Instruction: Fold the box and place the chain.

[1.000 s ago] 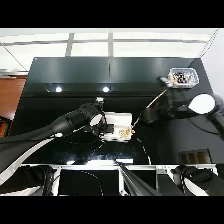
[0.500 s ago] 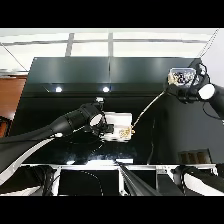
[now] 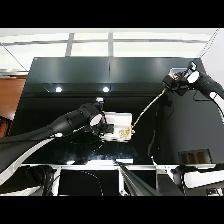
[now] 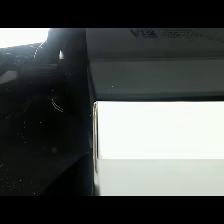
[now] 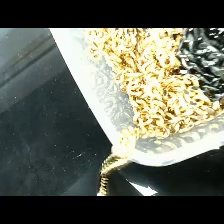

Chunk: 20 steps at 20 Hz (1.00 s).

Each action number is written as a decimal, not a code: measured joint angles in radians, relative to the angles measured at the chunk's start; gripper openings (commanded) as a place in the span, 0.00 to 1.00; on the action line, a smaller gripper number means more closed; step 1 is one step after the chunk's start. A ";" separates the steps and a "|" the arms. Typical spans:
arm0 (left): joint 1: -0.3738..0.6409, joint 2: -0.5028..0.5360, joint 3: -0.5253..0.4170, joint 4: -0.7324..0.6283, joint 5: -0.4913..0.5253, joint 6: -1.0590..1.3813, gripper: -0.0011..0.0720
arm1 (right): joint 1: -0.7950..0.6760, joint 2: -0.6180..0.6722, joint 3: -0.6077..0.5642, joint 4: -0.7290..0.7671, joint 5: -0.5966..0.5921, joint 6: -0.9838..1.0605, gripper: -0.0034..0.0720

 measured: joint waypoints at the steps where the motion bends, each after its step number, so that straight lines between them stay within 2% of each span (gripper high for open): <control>1: 0.000 0.000 0.000 0.000 0.000 0.000 0.06 | -0.001 -0.005 0.012 -0.003 0.021 -0.008 0.06; 4: 0.000 0.000 0.000 0.000 0.000 0.000 0.06 | -0.001 0.022 0.037 -0.002 0.106 -0.083 0.06; 6: 0.000 0.000 0.000 0.000 0.000 0.000 0.06 | 0.002 0.083 0.045 -0.004 0.193 -0.163 0.06; 10: 0.000 0.000 0.000 0.000 0.000 0.000 0.06 | 0.043 0.286 0.044 -0.001 0.462 -0.318 0.06; 13: 0.000 0.000 0.000 0.000 0.000 0.000 0.06 | 0.110 0.471 -0.009 0.018 0.598 -0.364 0.06; 17: 0.000 0.000 0.000 0.000 0.001 0.000 0.06 | 0.232 0.706 -0.139 0.108 0.656 -0.369 0.06; 20: 0.000 0.000 0.000 0.000 0.001 0.000 0.06 | 0.347 0.810 -0.234 0.174 0.651 -0.345 0.06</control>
